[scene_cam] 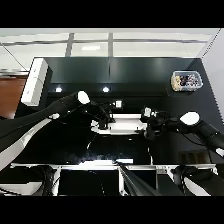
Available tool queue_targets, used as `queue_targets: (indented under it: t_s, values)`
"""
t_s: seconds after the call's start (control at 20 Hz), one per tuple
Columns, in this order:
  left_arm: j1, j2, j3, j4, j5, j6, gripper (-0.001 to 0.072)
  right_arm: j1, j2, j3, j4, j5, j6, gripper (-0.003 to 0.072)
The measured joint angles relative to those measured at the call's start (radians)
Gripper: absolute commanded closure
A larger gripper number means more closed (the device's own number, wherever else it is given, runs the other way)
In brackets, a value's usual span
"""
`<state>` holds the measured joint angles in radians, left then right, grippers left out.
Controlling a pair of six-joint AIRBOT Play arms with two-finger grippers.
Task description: Fold the box and place the chain.
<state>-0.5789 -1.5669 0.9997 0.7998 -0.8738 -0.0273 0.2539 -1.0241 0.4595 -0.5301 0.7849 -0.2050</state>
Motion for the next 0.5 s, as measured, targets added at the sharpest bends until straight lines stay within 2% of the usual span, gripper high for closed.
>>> queue_targets:
  t_s: [0.5]
  values:
    - [-0.001, 0.001, 0.002, -0.008, -0.002, -0.004, 0.0684, 0.021, -0.100, -0.011, -0.034, -0.014, -0.135, -0.0015]
